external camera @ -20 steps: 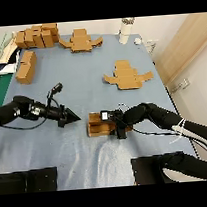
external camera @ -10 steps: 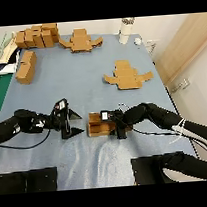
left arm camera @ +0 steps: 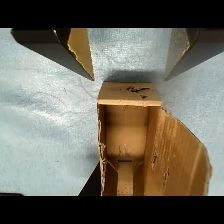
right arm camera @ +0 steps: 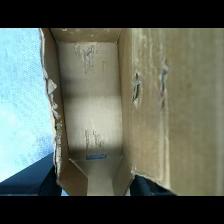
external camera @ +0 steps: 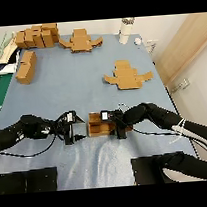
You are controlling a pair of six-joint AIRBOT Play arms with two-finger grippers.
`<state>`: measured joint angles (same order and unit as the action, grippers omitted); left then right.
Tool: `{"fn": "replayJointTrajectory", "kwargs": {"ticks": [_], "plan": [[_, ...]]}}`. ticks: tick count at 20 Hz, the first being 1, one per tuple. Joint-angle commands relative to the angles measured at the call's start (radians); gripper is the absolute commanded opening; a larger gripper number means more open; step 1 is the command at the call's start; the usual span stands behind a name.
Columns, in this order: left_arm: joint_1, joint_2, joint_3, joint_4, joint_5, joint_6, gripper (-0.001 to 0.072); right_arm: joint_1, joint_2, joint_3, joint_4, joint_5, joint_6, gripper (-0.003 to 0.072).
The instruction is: Fold the box.
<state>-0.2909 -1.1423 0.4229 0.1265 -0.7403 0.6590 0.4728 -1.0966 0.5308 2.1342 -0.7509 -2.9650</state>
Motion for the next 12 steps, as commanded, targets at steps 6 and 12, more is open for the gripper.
{"fn": "replayJointTrajectory", "kwargs": {"ticks": [6,12], "plan": [[-0.080,0.001,-0.001,0.000,0.119,-0.001,0.0700,0.000,0.001,0.001,0.000,0.000,0.000,0.0474],[-0.103,-0.020,0.025,0.005,0.140,-0.064,0.0700,0.000,0.001,0.001,0.000,0.000,0.000,0.0474]]}}
